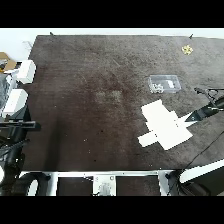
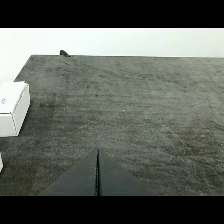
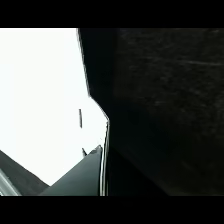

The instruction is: Fold the box and place the chain.

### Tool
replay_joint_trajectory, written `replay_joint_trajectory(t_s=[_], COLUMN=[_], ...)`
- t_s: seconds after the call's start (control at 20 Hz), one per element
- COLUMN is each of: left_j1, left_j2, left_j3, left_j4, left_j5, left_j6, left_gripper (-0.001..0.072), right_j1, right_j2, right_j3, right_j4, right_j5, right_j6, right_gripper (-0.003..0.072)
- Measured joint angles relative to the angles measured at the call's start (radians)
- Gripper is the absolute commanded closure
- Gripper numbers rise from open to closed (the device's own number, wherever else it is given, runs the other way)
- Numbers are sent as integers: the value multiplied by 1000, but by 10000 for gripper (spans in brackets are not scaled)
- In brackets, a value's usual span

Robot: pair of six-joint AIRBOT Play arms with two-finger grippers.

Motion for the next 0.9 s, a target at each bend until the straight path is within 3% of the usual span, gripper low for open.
replay_joint_trajectory(t_s=[0.2,0.45,0.7,0.9], left_j1=[0,0,0,0], left_j2=[0,0,0,0], left_j3=[0,0,0,0], left_j4=[0,0,2,6], left_j5=[0,0,15,87], left_j6=[0,0,7,14], left_gripper=[696,696,696,696], right_j1=[1,16,150,346], right_j2=[67,233,439,538], right_j3=[-73,-319,-600,-708], right_j4=[108,289,499,702], right_j5=[32,-12,-168,-356], right_j6=[5,7,6,5], right_gripper=[687,687,687,687])
